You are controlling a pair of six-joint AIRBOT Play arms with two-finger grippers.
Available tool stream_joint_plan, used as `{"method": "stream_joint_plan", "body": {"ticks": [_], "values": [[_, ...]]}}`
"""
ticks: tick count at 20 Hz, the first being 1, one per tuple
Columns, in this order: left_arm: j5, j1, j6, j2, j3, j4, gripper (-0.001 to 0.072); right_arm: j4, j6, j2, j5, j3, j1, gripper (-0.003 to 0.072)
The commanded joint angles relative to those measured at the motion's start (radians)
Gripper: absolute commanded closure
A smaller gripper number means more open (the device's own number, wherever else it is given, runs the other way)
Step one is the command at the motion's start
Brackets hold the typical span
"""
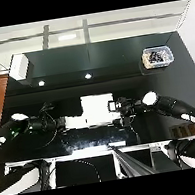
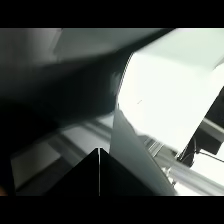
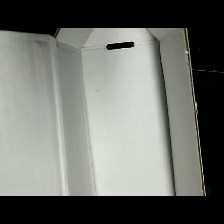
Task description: Fold the box and place the chain.
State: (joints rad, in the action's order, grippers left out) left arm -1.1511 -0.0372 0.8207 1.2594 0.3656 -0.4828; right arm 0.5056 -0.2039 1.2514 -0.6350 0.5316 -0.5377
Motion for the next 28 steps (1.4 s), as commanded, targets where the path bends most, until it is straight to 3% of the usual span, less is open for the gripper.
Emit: {"method": "stream_joint_plan", "body": {"ticks": [1,3,4,9,17,22,28], "values": [[-0.023,0.019,-0.003,0.000,0.045,0.035,0.0587,0.001,0.000,0.000,0.000,0.000,0.000,0.0199],[-0.053,0.019,-0.004,0.000,0.071,0.028,0.0128,0.001,0.000,0.000,0.000,0.000,0.000,0.0199],[-0.071,0.019,-0.003,0.000,0.089,0.012,-0.0004,0.001,0.000,0.000,0.000,0.000,0.000,0.0198],[-0.143,0.045,0.029,-0.012,0.158,-0.011,-0.0002,0.001,0.000,0.000,0.000,0.000,0.000,0.0199],[0.116,0.334,0.336,-0.037,0.220,-0.157,-0.0001,0.001,0.000,0.000,0.000,0.000,0.000,0.0198],[0.228,0.462,0.625,-0.037,0.278,-0.379,0.0000,0.001,0.000,0.000,0.000,0.000,0.000,0.0198],[0.226,0.637,1.054,-0.037,0.363,-0.739,0.0002,0.001,0.000,0.000,0.000,0.000,0.000,0.0198]]}}
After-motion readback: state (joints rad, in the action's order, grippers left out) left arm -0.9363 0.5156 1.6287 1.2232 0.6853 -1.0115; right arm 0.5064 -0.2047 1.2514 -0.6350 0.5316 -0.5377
